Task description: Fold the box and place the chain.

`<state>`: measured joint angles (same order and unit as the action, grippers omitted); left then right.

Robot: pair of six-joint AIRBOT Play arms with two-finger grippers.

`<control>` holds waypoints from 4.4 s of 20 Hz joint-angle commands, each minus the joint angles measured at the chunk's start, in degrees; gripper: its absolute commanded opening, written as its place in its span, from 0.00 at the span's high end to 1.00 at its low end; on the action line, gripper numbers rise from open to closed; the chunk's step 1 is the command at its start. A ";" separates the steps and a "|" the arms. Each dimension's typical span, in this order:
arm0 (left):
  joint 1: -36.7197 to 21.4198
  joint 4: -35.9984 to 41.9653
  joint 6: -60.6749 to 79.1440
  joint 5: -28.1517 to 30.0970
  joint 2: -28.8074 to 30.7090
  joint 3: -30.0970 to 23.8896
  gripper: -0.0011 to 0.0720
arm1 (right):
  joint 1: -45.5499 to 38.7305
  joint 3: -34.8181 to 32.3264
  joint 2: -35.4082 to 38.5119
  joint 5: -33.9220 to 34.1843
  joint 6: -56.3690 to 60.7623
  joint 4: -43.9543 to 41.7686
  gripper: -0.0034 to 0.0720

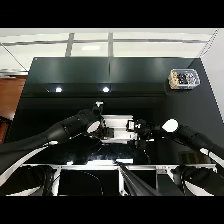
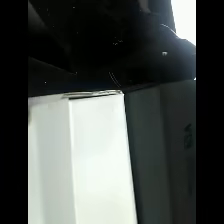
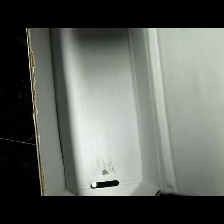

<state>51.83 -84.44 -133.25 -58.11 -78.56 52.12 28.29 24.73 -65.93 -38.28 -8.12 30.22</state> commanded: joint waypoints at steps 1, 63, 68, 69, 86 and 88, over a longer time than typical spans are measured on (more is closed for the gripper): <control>0.22 -0.55 -2.23 -0.26 -1.38 1.03 0.60 | 0.04 -0.02 0.00 -0.02 0.00 0.00 0.31; 0.57 -5.11 -3.28 0.63 -2.73 1.18 0.95 | 0.02 1.27 2.32 -4.37 11.15 -1.51 0.50; 0.57 -4.98 -3.28 0.57 -2.73 1.18 0.95 | -0.55 1.42 2.84 -3.41 17.44 -0.76 0.92; 0.57 -4.85 -3.28 0.55 -2.73 1.18 0.95 | -1.86 1.84 3.93 -4.28 23.52 0.50 0.94; 0.57 -4.90 -3.28 0.48 -2.73 1.18 0.95 | -31.32 -1.60 -0.81 -27.45 83.34 16.06 0.94; 0.57 -4.90 -3.28 0.55 -2.73 1.18 0.95 | -26.84 -1.60 -2.25 -26.14 73.66 5.16 0.94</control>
<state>52.38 -89.32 -136.51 -57.56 -81.25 53.30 -3.97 23.53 -65.10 -64.58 73.12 45.50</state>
